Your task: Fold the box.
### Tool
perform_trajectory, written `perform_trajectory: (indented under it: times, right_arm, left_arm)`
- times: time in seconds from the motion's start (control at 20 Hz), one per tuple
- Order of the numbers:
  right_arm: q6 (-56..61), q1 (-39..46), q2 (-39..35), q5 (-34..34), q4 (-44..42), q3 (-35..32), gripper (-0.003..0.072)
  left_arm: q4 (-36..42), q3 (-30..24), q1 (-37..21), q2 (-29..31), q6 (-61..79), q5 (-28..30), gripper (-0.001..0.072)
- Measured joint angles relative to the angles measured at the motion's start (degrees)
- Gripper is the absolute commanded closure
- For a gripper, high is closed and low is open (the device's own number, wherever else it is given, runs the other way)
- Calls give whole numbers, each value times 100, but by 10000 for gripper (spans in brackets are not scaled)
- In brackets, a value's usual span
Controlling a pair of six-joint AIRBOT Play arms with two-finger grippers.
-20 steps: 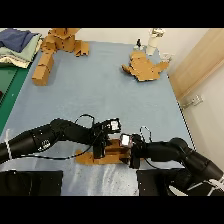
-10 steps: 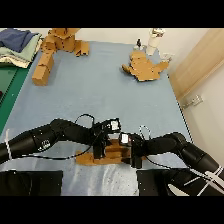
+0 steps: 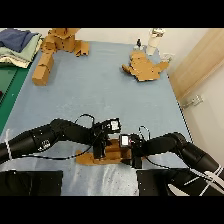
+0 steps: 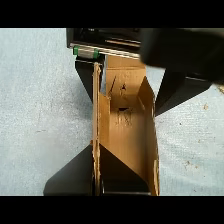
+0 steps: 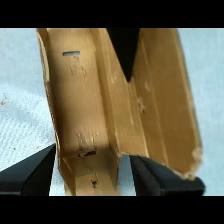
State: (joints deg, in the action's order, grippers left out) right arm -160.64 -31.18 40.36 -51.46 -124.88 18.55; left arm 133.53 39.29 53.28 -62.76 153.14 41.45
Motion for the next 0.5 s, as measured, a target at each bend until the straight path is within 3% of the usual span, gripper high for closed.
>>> perform_trajectory:
  times: [0.5]
  right_arm:
    - [-363, 7, 22, 229, -219, -299, -20]
  left_arm:
    - [0, 0, 0, 0, 0, 2, 695]
